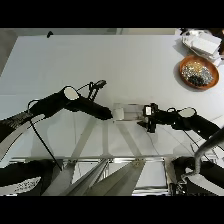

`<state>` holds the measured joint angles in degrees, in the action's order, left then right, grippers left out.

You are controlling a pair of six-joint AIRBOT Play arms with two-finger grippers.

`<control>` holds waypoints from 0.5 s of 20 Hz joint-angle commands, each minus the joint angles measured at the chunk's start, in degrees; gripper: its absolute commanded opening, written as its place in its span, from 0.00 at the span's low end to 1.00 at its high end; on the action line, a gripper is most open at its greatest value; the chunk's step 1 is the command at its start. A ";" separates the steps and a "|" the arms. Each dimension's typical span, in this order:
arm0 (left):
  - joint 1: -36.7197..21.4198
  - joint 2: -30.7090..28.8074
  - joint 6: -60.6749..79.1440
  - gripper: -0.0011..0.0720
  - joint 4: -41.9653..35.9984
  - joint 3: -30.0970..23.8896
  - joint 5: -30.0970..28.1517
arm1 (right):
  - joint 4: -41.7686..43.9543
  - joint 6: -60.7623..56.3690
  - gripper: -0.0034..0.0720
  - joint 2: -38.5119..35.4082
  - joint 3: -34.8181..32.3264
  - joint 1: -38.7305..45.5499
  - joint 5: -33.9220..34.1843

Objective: Fold the box and place the chain.

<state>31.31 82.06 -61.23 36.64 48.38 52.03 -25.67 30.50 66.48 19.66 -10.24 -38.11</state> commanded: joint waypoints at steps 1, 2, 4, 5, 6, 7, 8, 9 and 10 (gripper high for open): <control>1.14 -0.22 0.94 0.26 -1.88 1.14 -0.94 | 0.00 0.00 0.57 -0.04 -0.02 0.00 -0.02; 1.20 -0.22 0.79 0.36 -1.95 1.51 -0.76 | 0.02 0.00 0.57 -0.04 -0.02 0.00 -0.04; 1.38 -0.22 0.74 0.42 -2.34 1.64 -0.76 | 0.00 -0.02 0.57 -0.04 -0.02 0.00 -0.02; 1.60 -0.22 0.74 0.42 -2.32 1.64 -0.72 | 0.02 0.00 0.57 -0.04 -0.02 0.00 -0.02; 1.66 -0.22 0.74 0.42 -2.34 1.64 -0.37 | 0.02 0.00 0.57 -0.04 -0.02 0.00 -0.02; 1.64 -0.22 0.76 0.42 -2.32 1.64 0.15 | 0.00 0.00 0.57 -0.04 -0.02 0.00 -0.02; 1.64 -0.22 0.76 0.41 -2.08 1.64 0.85 | 0.00 0.00 0.57 -0.04 -0.02 0.00 -0.02; 1.51 -0.22 0.74 0.38 -1.57 1.64 1.64 | 0.02 0.00 0.57 -0.04 -0.02 0.00 -0.02; 1.16 -0.22 0.22 0.38 -0.20 1.64 2.36 | 0.00 0.00 0.57 -0.04 -0.02 0.00 -0.02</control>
